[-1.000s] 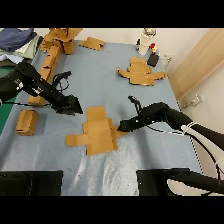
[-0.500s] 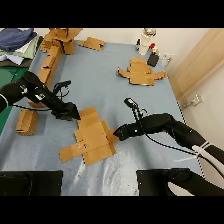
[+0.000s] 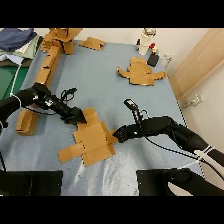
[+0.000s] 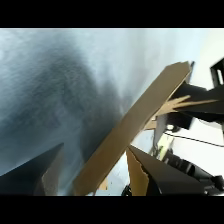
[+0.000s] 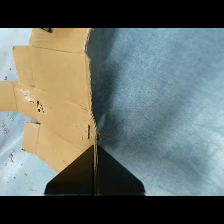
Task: Fold the box.
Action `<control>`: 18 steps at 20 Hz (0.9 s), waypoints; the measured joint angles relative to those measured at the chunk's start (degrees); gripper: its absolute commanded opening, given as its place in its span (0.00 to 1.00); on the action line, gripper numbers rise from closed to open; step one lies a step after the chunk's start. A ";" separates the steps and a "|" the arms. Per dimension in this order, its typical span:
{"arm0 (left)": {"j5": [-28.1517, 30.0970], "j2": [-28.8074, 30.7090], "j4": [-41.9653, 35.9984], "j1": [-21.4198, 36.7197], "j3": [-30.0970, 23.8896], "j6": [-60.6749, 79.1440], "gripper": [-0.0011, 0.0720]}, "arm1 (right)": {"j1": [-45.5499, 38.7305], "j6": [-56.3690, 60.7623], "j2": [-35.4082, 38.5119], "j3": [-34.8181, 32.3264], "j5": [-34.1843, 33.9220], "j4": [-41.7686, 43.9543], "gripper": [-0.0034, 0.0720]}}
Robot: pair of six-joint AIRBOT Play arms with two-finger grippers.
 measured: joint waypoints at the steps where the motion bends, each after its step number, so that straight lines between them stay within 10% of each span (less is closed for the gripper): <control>1: -0.98 -0.33 -1.11 -0.07 -0.02 1.49 0.64 | 0.02 0.17 0.02 0.00 0.07 -0.31 0.04; 8: -5.51 -1.14 -4.35 -0.24 -0.07 7.08 0.30 | 0.02 1.73 0.02 -0.02 0.55 -2.21 0.04; 10: -6.23 -1.18 -4.72 -0.28 -0.09 7.80 0.08 | 0.02 1.75 0.02 -0.02 0.72 -2.34 0.04; 14: -6.97 -1.25 -5.16 -0.57 -0.09 9.57 0.03 | 0.02 1.92 0.04 -0.07 1.09 -2.54 0.05; 18: -7.06 -1.25 -5.29 -2.16 -0.04 12.63 0.03 | 0.02 1.95 0.07 0.00 1.99 -3.15 0.53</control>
